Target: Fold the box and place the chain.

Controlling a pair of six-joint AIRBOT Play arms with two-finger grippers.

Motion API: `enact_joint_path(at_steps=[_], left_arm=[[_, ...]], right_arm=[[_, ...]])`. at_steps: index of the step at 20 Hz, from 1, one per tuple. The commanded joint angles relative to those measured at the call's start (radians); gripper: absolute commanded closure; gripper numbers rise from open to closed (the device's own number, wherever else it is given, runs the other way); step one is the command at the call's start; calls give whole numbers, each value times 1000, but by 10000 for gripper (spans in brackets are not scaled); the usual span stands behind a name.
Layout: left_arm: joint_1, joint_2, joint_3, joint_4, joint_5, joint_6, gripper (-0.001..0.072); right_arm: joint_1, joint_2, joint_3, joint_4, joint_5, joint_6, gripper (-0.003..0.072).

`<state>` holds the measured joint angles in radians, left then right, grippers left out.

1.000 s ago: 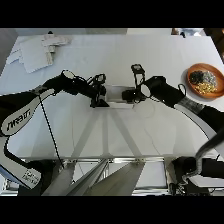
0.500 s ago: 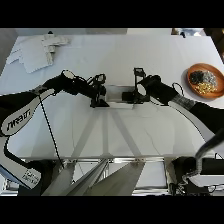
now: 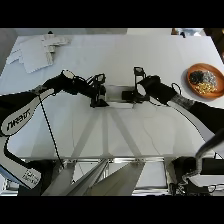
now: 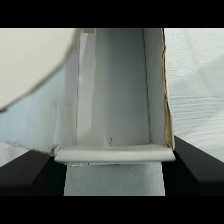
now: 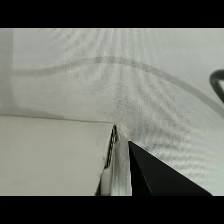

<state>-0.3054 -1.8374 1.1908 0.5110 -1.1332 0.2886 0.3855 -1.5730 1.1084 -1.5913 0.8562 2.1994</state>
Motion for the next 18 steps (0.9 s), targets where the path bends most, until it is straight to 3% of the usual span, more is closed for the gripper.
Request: enact_joint_path(at_steps=[1, 4, 8, 13, 16, 18], left_arm=[[0, 0, 0, -2, 0, -2, 293], [0, 0, 0, -2, 0, -2, 293], [0, 0, 0, -2, 0, -2, 293], [0, 0, 0, -2, 0, -2, 293], [0, 0, 0, -2, 0, -2, 293], [0, 0, 0, -2, -1, -2, 293]], right_arm=[[0, 50, 1, -3, 19, 0, 367], [0, 146, 1, -6, 40, -2, 367], [0, 295, 1, -6, 183, -86, 367], [-16, 537, 1, -190, 245, -106, 368], [-122, 626, 1, -327, 313, -122, 369], [-254, 645, 1, -385, 341, -250, 369]])
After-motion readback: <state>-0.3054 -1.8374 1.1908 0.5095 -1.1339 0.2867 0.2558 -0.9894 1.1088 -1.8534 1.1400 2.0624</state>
